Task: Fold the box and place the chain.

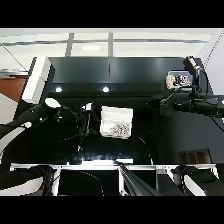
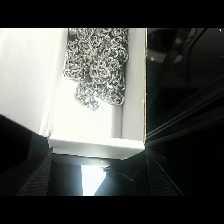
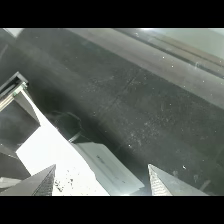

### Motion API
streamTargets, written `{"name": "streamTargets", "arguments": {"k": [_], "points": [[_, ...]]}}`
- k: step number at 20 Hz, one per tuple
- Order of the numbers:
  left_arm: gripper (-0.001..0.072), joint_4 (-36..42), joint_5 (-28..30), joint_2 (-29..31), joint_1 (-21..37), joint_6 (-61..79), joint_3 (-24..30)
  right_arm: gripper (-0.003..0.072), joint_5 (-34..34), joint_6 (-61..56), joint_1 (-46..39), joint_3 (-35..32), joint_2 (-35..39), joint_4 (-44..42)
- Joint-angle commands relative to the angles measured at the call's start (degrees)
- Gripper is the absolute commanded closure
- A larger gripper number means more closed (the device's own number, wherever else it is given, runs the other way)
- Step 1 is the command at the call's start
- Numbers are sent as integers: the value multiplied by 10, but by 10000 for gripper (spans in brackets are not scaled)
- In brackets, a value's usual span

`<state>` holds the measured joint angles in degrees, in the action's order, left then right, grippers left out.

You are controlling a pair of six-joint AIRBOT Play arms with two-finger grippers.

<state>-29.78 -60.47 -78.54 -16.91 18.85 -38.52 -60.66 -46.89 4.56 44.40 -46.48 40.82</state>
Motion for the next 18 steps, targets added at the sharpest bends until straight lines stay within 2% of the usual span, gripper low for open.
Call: {"name": "streamTargets", "arguments": {"k": [1,8,13,18], "points": [[-3,-2,4,0,-12,-1,-1,-12,-3,0,0,1,0,0],[-2,5,37,-2,-31,-10,-5,-12,-12,0,0,1,0,0],[-1,0,-1,-2,-31,-11,-5,-12,-12,0,0,1,0,0],[-1,0,4,-1,-22,-12,-5,-12,-14,0,0,1,0,0]]}}
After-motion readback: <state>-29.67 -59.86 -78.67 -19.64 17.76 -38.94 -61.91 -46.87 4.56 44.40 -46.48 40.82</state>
